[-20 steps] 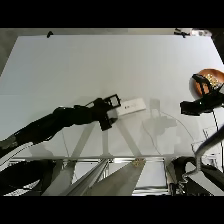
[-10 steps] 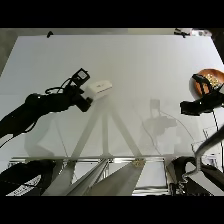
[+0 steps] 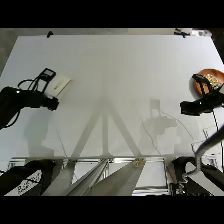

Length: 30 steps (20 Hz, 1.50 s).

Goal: Fold the box and place the chain.

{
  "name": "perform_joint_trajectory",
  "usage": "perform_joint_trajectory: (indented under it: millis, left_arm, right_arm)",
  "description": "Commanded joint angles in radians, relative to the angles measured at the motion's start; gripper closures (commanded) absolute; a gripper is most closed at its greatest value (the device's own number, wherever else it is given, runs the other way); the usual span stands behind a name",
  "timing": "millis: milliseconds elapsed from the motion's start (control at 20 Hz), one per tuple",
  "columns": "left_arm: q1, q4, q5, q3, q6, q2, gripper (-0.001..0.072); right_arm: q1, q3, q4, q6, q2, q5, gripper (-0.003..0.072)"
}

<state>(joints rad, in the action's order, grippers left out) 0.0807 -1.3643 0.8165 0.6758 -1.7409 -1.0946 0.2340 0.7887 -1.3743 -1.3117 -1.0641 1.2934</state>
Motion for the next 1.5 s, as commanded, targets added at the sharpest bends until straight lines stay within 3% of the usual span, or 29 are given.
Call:
perform_joint_trajectory:
  millis: [0, 300, 550, 750, 850, 950, 1000, 1100, 1150, 1450]
  left_arm:
    - [-0.159, 0.048, 0.076, 0.0, 0.041, 0.001, 0.0707]
    - [-0.302, -0.114, 0.106, 0.0, -0.042, -0.008, 0.0707]
    - [-0.313, -0.124, 0.22, 0.0, -0.039, -0.083, 0.0705]
    - [-0.313, -0.129, 0.235, 0.0, -0.024, -0.117, 0.0691]
    - [-0.313, -0.129, 0.235, 0.0, -0.026, -0.117, 0.047]
    - [-0.313, -0.128, 0.241, 0.0, -0.031, -0.116, 0.0426]
    - [-0.313, -0.128, 0.241, 0.0, -0.036, -0.114, 0.0361]
    - [-0.313, -0.128, 0.227, 0.0, -0.034, -0.098, 0.0054]
    - [-0.313, -0.129, 0.219, 0.0, -0.031, -0.084, 0.002]
    - [-0.313, -0.128, 0.188, 0.0, -0.063, 0.054, 0.0017]
  right_arm:
    - [0.001, 0.0, 0.0, 0.0, -0.001, 0.0, 0.0676]
    - [0.001, 0.0, 0.0, 0.0, -0.001, 0.0, 0.0676]
    - [0.001, 0.0, 0.0, 0.0, -0.001, 0.0, 0.0676]
    - [0.001, 0.0, 0.0, 0.0, -0.001, 0.0, 0.0676]
    - [0.001, 0.0, 0.0, 0.0, 0.0, 0.0, 0.0676]
    - [0.001, 0.0, 0.0, 0.0, 0.0, 0.0, 0.0676]
    - [0.001, 0.0, 0.0, 0.0, -0.001, 0.0, 0.0676]
    - [0.001, 0.0, 0.0, 0.0, -0.001, 0.0, 0.0676]
    - [0.001, 0.0, 0.0, 0.0, -0.001, 0.0, 0.0676]
    - [0.001, 0.0, 0.0, 0.0, -0.001, 0.0, 0.0676]
